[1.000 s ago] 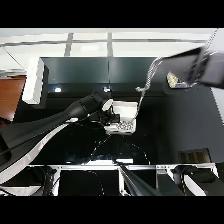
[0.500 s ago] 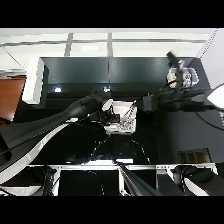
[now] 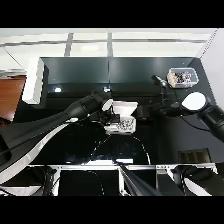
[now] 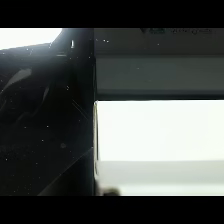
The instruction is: Fold the box and place the chain.
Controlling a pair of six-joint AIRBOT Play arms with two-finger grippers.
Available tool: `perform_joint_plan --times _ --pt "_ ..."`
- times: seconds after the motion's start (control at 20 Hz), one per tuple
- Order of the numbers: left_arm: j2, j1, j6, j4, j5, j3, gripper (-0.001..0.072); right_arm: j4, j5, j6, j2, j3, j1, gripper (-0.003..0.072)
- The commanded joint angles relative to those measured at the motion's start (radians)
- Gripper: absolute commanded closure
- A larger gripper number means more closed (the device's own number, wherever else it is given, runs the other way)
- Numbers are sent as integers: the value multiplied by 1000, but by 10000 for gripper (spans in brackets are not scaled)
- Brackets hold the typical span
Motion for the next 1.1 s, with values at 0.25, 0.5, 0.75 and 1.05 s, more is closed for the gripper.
perform_joint_plan --times 0.25,0.5,0.75,1.05 --pt "-24 1 2 -3 -32 1 683 -230 134 -3 42 14 -227 380" --pt "-23 -1 -115 -48 -52 29 676 -233 113 -24 42 -3 -169 380" --pt "26 -1 -82 -14 -76 77 155 -233 48 -24 42 -30 -134 380" --pt "348 10 61 362 -235 16 155 -233 17 -24 42 -80 -134 380"
